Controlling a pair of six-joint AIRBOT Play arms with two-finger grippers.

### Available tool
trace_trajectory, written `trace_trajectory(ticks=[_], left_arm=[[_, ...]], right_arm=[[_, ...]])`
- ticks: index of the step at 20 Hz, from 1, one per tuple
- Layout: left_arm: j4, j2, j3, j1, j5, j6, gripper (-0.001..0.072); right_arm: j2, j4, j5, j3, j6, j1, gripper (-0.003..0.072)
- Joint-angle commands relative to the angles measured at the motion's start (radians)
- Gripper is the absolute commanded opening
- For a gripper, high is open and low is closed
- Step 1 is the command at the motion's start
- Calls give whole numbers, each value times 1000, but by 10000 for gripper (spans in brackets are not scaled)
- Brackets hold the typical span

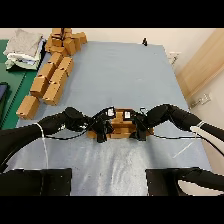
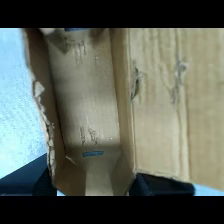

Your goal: Fold the box.

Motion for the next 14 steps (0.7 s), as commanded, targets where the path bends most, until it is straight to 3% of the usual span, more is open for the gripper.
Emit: trace_trajectory(ticks=[1,7,11,14], left_arm=[[177,47,2,12,21,-189,12],[625,306,2,139,-10,-981,12],[757,355,-3,284,-230,-1460,12],[759,339,-48,315,-299,-1623,11]], right_arm=[[0,0,0,0,0,0,503],[0,0,0,0,0,0,503],[0,0,0,0,0,0,503],[0,0,0,0,0,0,502]])
